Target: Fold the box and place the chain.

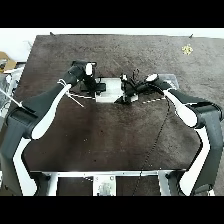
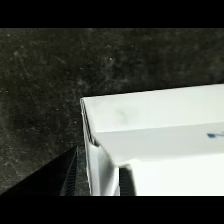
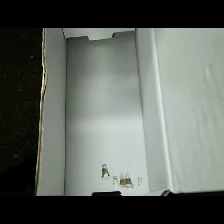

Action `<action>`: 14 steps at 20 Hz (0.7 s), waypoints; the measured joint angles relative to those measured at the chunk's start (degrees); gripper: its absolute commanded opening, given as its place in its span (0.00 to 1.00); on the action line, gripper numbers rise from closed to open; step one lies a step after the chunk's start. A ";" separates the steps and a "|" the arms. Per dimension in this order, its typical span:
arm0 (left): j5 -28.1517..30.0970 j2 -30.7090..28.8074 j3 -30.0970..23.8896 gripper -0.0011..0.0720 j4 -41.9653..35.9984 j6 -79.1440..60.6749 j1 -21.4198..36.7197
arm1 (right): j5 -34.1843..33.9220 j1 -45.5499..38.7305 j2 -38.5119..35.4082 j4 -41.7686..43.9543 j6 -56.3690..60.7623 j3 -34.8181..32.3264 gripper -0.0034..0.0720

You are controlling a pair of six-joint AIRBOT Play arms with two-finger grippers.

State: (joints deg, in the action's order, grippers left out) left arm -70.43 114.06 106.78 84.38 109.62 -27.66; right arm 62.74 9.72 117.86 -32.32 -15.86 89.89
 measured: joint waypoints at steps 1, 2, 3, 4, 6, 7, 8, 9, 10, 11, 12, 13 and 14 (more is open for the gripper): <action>-0.15 0.15 0.26 0.39 1.73 1.09 -0.57 | 0.00 0.00 0.00 0.02 0.00 0.00 0.64; -0.28 0.28 0.46 0.39 3.50 2.27 -1.22 | 0.00 0.00 0.00 0.00 0.00 0.00 0.64; -0.42 0.39 0.61 0.38 5.27 3.50 -1.81 | 0.00 0.00 0.00 0.02 -0.02 0.00 0.64; -0.61 0.55 0.76 0.38 7.06 4.83 -2.38 | 0.00 0.00 0.00 0.00 0.00 0.00 0.64; -1.42 1.01 1.20 0.38 9.92 7.26 -3.13 | 0.00 0.00 0.00 0.02 -0.02 0.00 0.64; -1.66 1.27 1.44 0.38 10.93 7.98 -3.45 | 0.00 0.00 0.00 0.02 0.00 0.00 0.64; -1.97 1.51 1.70 0.31 11.65 8.57 -3.76 | 0.00 0.00 0.00 0.02 0.00 0.00 0.64; -2.32 1.70 1.92 0.26 12.15 9.03 -3.96 | 0.00 0.00 0.00 0.02 0.00 0.00 0.64; -2.71 1.90 2.08 0.25 12.57 9.46 -4.15 | 0.00 0.00 0.00 0.02 -0.02 0.00 0.64; -2.97 2.01 2.19 0.25 12.81 9.88 -4.22 | 0.00 0.00 0.00 0.02 0.00 0.00 0.64; -3.15 2.05 2.27 0.19 13.05 10.14 -4.28 | 0.00 0.00 0.00 0.02 0.00 0.00 0.64; -3.19 2.12 2.32 0.03 13.03 10.49 -4.31 | 0.00 0.00 0.00 0.02 0.00 0.00 0.64; -3.23 2.16 2.40 0.03 12.85 10.91 -4.39 | -0.02 0.00 0.00 0.04 0.04 0.00 0.64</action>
State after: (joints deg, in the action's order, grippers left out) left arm -73.67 116.22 109.19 97.23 120.53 -32.05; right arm 62.72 9.72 117.86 -32.27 -15.81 89.89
